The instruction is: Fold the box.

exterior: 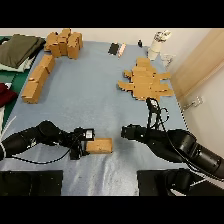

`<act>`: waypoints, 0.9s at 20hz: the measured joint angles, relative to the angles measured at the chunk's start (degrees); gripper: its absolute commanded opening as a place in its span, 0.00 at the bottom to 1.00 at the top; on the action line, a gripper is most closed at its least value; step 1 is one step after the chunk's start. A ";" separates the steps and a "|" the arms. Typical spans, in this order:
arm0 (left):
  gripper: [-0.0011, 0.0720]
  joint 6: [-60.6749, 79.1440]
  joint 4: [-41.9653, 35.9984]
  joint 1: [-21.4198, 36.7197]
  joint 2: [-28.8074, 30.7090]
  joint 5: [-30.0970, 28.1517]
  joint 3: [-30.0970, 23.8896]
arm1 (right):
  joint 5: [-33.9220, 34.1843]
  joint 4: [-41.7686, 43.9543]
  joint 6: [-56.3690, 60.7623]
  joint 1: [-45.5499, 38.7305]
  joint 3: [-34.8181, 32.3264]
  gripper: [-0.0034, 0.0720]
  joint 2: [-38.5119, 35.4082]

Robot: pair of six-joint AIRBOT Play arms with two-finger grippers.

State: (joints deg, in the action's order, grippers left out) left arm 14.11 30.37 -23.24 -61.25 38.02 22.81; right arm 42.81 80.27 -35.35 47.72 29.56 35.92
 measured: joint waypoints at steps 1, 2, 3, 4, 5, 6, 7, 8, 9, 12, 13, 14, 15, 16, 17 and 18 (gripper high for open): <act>0.62 0.00 -0.13 0.00 0.00 0.00 0.00 | 0.24 -0.15 0.31 -0.11 0.04 0.05 0.68; 0.62 -0.20 -0.26 0.00 0.00 0.02 0.00 | 0.35 -0.35 0.48 -0.13 0.07 0.05 1.38; 0.62 -0.57 -0.44 0.00 0.00 0.02 0.00 | 0.48 -0.55 0.96 -0.17 0.11 0.05 2.19; 0.62 -1.16 -0.48 0.00 0.02 0.02 0.07 | 0.52 -1.01 1.46 -0.22 0.11 0.05 2.97; 0.62 -2.01 -0.46 0.00 0.09 -0.09 0.22 | 0.57 -1.57 1.90 -0.24 0.11 0.05 3.72; 0.62 -3.06 -0.46 0.02 0.31 -0.33 0.50 | 0.57 -1.97 2.25 -0.24 0.13 0.05 4.46; 0.62 -4.24 -0.42 0.07 0.59 -0.50 0.81 | 0.57 -2.25 2.54 -0.24 0.13 0.05 5.03; 0.63 -5.79 -0.15 0.09 1.03 -0.74 1.22 | 0.57 -2.62 2.78 -0.24 0.13 0.05 5.49; 0.62 -7.91 0.52 0.24 1.62 -1.31 1.70 | 0.59 -2.93 2.97 -0.24 0.13 0.05 5.79; 0.63 -15.96 4.66 2.45 3.98 -4.50 3.06 | 0.63 -3.43 3.23 -0.24 0.15 0.05 6.32; 0.63 -18.93 6.45 3.91 4.96 -5.60 3.41 | 0.70 -3.76 3.32 -0.24 0.13 0.05 6.38; 0.63 -22.36 8.44 6.01 6.03 -6.80 3.76 | 0.74 -4.15 3.39 -0.24 0.13 0.05 6.45; 0.63 -25.75 10.62 8.39 7.10 -7.41 4.07 | 0.74 -4.61 3.39 -0.24 0.15 0.05 6.49; 0.63 -29.42 13.05 11.19 8.20 -7.93 4.31 | 0.76 -5.09 3.41 -0.24 0.13 0.05 6.54; 0.63 -33.48 15.89 14.62 9.40 -8.13 4.46 | 0.76 -5.44 3.41 -0.24 0.15 0.05 6.56; 0.63 -37.11 18.91 18.38 10.51 -7.63 4.59 | 0.76 -6.01 3.41 -0.24 0.15 0.05 6.56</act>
State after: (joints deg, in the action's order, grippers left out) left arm -23.00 49.28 -4.86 -50.74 30.39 27.40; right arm 43.57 74.26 -31.94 47.48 29.71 42.48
